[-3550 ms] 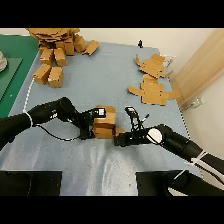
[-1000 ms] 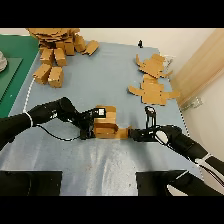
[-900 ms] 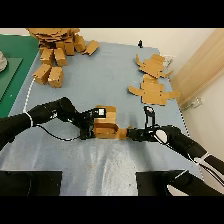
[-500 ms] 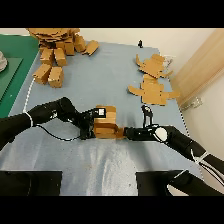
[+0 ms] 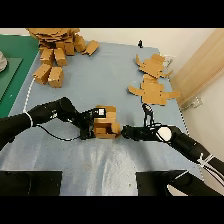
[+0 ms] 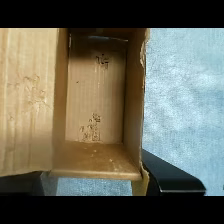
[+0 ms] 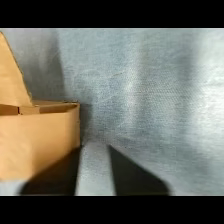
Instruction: Fold the box.
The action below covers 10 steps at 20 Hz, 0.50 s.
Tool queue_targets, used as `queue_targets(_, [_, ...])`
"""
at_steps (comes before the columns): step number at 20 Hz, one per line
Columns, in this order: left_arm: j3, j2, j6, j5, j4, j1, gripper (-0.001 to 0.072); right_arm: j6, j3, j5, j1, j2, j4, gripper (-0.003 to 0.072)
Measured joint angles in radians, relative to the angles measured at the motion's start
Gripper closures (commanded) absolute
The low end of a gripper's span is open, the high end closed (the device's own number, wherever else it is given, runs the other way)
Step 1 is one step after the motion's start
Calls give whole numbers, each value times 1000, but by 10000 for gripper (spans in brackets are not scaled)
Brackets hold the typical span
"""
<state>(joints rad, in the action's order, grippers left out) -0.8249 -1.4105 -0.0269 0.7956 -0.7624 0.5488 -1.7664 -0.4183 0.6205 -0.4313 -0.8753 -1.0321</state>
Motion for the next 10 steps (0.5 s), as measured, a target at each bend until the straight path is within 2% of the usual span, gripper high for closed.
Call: queue_targets(10, [0,0,0,0,0,0,229,20,-18,-38,0,3,31,284])
